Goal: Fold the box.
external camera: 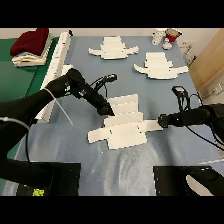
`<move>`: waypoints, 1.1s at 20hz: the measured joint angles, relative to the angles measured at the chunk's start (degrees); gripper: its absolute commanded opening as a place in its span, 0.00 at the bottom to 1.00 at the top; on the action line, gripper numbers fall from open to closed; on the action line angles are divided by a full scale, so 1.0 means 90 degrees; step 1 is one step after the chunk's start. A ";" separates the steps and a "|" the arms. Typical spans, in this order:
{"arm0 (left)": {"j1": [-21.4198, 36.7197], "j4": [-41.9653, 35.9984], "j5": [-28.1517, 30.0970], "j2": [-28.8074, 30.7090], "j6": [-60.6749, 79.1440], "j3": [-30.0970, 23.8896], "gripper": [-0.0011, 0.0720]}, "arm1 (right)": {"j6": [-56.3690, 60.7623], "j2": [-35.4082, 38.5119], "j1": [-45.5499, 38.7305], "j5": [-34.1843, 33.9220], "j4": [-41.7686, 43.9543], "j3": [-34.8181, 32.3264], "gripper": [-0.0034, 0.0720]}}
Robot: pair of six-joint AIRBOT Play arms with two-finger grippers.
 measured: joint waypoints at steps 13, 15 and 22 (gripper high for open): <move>-0.2688 0.0306 0.5554 0.2839 0.1515 -0.3553 0.03 | 0.1222 0.0000 0.0000 0.0253 -0.0585 0.0228 0.73; -0.2800 0.0391 0.5816 0.2834 0.1598 -0.3655 0.03 | 0.1273 0.0000 0.0000 0.0262 -0.0590 0.0228 0.73; -0.2327 0.0695 0.4981 0.2696 0.1831 -0.3162 0.03 | 0.1324 0.0000 0.0000 0.0294 -0.0605 0.0228 0.73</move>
